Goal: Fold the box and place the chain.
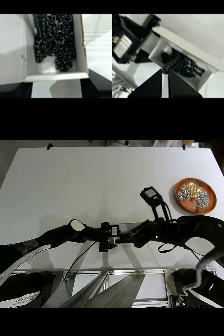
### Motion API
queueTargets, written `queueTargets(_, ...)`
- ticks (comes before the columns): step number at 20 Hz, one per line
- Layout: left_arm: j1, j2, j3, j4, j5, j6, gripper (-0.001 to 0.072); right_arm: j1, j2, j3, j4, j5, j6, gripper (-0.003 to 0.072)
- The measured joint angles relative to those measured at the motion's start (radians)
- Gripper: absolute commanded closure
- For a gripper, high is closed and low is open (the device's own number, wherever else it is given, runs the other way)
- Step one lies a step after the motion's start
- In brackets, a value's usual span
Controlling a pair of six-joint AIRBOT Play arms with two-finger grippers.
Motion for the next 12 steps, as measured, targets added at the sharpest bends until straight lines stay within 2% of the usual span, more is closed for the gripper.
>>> queueTargets(2, 0.0, 0.0, 0.0, 0.0, 0.0, 0.0, 0.0508, 0.0, -0.036, -0.014, -0.007, 0.03, 0.003, 0.0664)
queueTargets(5, 0.0, 0.0, 0.0, 0.0, 0.0, 0.0, 0.0508, -0.013, -0.095, -0.023, -0.011, 0.051, 0.003, 0.0483)
queueTargets(9, 0.0, 0.0, 0.0, 0.0, 0.0, 0.0, 0.0508, -0.1, -0.133, 0.018, -0.003, 0.105, -0.061, 0.0495)
queueTargets(10, 0.0, 0.0, 0.0, 0.0, 0.0, 0.0, 0.0508, -0.13, -0.136, 0.043, 0.013, 0.117, -0.106, 0.0534)
queueTargets(12, 0.0, 0.0, 0.0, 0.0, 0.0, 0.0, 0.0508, -0.185, -0.141, 0.089, 0.056, 0.116, -0.221, 0.0667)
